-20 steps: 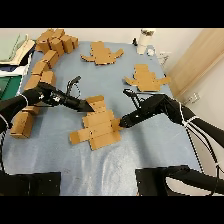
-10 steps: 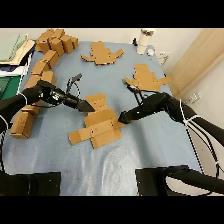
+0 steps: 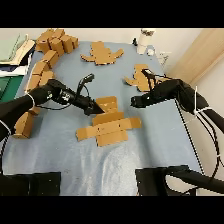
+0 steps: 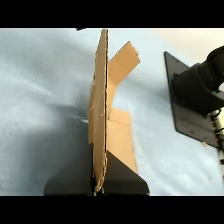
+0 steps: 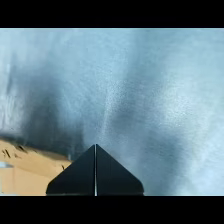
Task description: Fold the box.
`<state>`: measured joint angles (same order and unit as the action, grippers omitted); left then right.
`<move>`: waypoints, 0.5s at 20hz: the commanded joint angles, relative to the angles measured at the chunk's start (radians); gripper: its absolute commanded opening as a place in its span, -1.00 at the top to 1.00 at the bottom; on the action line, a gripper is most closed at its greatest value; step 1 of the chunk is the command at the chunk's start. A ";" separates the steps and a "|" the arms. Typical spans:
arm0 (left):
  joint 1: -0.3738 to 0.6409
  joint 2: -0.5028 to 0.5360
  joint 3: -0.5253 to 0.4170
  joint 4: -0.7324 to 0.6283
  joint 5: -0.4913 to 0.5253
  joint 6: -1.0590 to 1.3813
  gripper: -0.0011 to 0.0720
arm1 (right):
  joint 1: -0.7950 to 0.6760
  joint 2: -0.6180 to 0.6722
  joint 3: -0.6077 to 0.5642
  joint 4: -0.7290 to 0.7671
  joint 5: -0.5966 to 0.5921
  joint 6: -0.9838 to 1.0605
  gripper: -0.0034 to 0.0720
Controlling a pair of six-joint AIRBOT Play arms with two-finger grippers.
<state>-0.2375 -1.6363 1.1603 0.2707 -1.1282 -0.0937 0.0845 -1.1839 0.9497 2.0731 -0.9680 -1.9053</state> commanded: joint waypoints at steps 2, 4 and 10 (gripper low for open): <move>-0.061 0.056 -0.034 0.005 0.158 0.149 0.95 | -0.007 0.001 0.016 0.026 -0.008 0.051 0.90; -0.061 0.089 -0.094 -0.016 0.229 0.212 0.95 | -0.001 0.008 0.016 0.048 -0.040 0.050 0.90; -0.060 0.090 -0.142 -0.027 0.290 0.266 0.95 | 0.166 0.051 0.008 -0.173 -0.101 0.243 0.90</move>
